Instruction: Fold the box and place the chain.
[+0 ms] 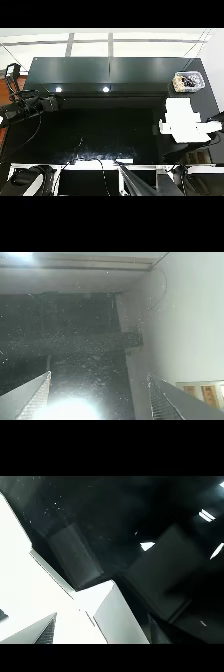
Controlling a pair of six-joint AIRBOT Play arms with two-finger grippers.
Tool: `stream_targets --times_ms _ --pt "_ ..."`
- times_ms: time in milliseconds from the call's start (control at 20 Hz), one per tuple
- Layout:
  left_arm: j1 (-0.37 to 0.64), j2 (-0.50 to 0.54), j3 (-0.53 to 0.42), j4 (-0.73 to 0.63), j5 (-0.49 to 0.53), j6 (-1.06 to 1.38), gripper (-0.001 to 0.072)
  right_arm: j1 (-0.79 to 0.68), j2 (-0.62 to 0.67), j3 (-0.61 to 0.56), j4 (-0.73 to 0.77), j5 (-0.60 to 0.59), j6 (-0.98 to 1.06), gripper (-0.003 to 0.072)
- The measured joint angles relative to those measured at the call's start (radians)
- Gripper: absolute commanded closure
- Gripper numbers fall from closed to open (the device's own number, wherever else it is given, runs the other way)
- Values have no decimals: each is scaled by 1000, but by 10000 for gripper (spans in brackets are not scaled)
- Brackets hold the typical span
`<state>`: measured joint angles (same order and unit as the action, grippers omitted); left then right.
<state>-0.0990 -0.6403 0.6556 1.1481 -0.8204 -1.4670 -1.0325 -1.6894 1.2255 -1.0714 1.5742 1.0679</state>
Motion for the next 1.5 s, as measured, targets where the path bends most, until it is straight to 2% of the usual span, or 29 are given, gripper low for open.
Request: stream_targets --times_ms 150,200,250,300,550,750,800,850,1100,1150,1200,1400,1450,1500 --pt "0 0 0 -5 0 0 4 33 -45 19 -31 44 -16 -22" --pt "0 0 0 -6 0 0 4 39 -54 23 -37 55 -23 50" --pt "0 0 0 -9 -1 0 3 44 -60 25 -45 63 -29 160" --pt "0 0 0 -11 -1 -1 4 47 -66 27 -60 62 -35 211" --pt "0 0 0 -15 -1 -1 4 45 -75 30 -85 84 -51 211" --pt "0 0 0 -16 -1 -1 4 39 -77 30 -51 101 -71 215" --pt "0 0 0 -16 -1 -1 4 37 -76 30 -38 108 -74 386" --pt "0 0 0 -16 -1 -1 4 37 -74 30 -27 110 -78 456" --pt "0 0 0 -16 -1 -1 4 34 -65 30 -2 118 -86 458" --pt "0 0 0 -17 -1 -1 4 34 -64 30 2 119 -87 495" --pt "0 0 0 -19 -1 -1 4 34 -63 30 7 119 -89 610" --pt "0 0 0 -22 -1 -1 4 34 -56 29 21 125 -96 629" --pt "0 0 0 -23 -1 0 4 34 -53 26 23 126 -98 665" --pt "0 0 0 -23 -1 -1 4 34 -48 21 27 129 -101 666"
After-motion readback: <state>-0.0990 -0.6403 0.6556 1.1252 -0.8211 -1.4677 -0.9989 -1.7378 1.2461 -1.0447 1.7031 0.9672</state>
